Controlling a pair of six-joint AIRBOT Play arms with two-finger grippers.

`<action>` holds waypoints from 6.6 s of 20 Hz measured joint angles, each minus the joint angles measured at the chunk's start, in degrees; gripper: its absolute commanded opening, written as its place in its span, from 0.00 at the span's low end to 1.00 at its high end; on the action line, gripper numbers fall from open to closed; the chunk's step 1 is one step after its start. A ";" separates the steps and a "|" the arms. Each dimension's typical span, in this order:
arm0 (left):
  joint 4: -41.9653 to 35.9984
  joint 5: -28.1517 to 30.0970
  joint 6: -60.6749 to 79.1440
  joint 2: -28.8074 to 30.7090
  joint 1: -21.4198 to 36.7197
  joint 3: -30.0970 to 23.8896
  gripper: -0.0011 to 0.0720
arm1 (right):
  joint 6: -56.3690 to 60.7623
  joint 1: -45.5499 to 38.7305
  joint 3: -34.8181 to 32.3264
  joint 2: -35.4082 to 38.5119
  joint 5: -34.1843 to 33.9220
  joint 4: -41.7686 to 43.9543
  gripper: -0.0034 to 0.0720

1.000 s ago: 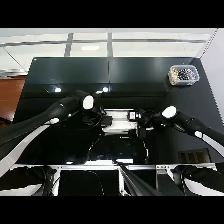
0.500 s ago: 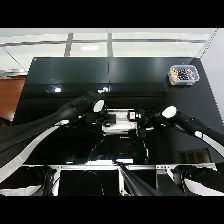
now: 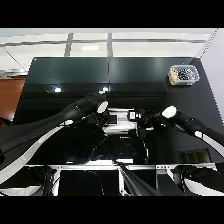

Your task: Fold the box and place the chain.

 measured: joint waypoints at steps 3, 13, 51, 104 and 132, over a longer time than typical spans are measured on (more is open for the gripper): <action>-0.07 -0.11 -0.42 0.00 -0.04 0.02 0.21 | -0.09 0.02 0.00 0.00 0.00 0.00 0.21; -1.20 -0.52 -0.79 0.00 0.02 0.15 0.05 | -0.02 0.00 0.00 0.00 -0.02 0.00 0.21; -2.51 -2.29 2.67 -0.02 0.17 0.15 0.05 | 11.50 -0.15 -0.24 12.28 6.23 -15.26 0.61; -3.08 -1.95 2.71 -0.04 0.17 0.15 0.05 | 64.81 -23.45 -3.43 1.53 31.28 13.92 0.77; -3.23 -1.75 2.80 -0.04 0.17 0.15 0.05 | 125.22 14.08 20.44 -3.63 18.29 -40.24 0.42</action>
